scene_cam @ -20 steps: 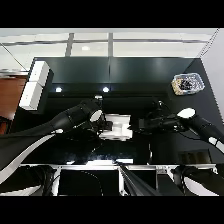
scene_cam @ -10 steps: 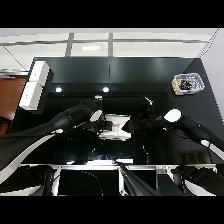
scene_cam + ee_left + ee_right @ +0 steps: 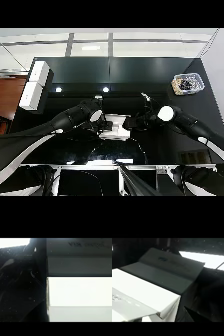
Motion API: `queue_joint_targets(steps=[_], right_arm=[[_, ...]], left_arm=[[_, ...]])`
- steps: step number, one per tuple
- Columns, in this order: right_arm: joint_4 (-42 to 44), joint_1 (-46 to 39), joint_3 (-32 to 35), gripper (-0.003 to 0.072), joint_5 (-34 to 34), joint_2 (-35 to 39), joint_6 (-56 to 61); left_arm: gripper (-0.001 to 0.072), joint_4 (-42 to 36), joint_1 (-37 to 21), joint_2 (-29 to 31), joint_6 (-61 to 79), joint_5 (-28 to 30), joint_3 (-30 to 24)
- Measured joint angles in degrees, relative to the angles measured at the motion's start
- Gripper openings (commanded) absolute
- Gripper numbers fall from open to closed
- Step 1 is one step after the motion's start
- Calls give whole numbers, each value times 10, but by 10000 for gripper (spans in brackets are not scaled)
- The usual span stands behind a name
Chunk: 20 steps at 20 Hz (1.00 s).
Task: Fold the box and place the chain.
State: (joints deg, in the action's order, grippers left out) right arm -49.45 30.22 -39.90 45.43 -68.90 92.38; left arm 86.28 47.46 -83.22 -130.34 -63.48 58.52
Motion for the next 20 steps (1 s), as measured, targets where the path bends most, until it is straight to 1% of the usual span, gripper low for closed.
queue_joint_targets(steps=[1,5,6,7,10,13,20], right_arm=[[-31,9,-18,479,15,-8,22],[-150,54,-94,477,96,-49,118],[-177,68,-111,305,118,-59,142],[-197,81,-125,251,129,-68,161],[-238,108,-148,251,146,-93,211],[-257,117,-157,251,151,-110,262],[-258,122,-163,240,156,-136,324]], left_arm=[[26,0,0,0,0,0,0],[26,0,0,0,0,0,0],[26,0,0,0,0,0,0],[26,0,0,0,0,0,0],[26,0,0,0,0,0,0],[26,0,0,0,0,2,0],[26,0,0,0,0,4,0]])
